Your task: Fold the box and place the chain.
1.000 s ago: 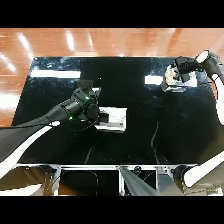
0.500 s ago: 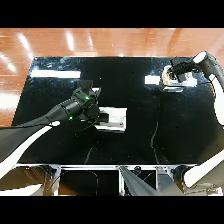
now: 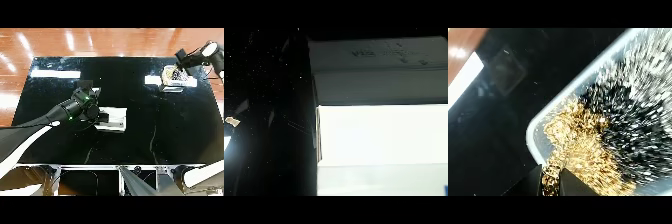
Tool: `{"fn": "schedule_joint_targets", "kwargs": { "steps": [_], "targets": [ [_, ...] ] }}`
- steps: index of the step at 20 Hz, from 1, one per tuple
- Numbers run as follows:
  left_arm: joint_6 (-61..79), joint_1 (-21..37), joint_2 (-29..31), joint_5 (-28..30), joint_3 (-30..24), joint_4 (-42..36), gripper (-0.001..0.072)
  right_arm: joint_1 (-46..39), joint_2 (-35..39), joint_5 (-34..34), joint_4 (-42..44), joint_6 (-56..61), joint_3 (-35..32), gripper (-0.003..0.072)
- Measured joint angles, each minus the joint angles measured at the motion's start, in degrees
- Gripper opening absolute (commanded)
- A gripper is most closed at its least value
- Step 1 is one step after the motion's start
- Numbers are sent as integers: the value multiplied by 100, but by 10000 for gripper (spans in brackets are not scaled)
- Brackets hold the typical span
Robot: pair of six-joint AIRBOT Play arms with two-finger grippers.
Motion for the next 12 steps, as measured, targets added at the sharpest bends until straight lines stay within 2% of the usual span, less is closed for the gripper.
{"fn": "schedule_joint_targets", "kwargs": {
  "steps": [7, 12],
  "targets": [
    [2, 0, 0, -9, 0, 0, 24, 0, 1567, 166, -330, -914, 0, 34],
    [17, 0, 0, -11, -2, 0, 23, 11, 2590, 455, -234, -1613, 0, 33]
  ]
}}
